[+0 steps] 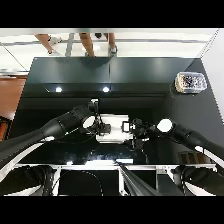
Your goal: Fold the box and place the chain.
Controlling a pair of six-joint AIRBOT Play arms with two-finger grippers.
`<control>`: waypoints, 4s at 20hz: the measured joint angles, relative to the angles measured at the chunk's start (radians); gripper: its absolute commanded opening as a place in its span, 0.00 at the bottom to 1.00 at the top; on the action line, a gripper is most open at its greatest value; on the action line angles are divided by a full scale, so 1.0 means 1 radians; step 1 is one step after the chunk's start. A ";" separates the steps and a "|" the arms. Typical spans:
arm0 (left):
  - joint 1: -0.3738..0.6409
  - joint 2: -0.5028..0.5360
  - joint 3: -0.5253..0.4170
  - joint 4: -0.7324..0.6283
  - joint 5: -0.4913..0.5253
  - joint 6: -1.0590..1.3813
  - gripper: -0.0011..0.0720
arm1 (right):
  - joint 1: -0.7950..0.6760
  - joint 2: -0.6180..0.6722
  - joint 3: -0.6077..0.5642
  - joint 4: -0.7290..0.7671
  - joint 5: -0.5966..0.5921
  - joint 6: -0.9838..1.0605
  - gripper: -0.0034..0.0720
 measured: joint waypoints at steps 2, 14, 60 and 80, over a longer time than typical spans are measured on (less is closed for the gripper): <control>-0.001 -0.006 0.000 -0.005 0.004 -0.001 0.20 | 0.000 0.000 0.000 0.000 0.000 0.000 0.22; -0.002 -0.022 0.015 -0.046 -0.002 0.000 0.45 | 0.000 0.000 0.000 0.000 0.000 0.000 0.22; -0.037 -0.048 0.045 -0.008 -0.095 -0.029 0.05 | 0.013 0.171 -0.001 -0.137 0.061 0.223 0.12; -0.037 -0.048 0.045 -0.011 -0.091 -0.029 0.05 | 0.058 0.113 -0.018 0.069 -0.045 0.276 0.22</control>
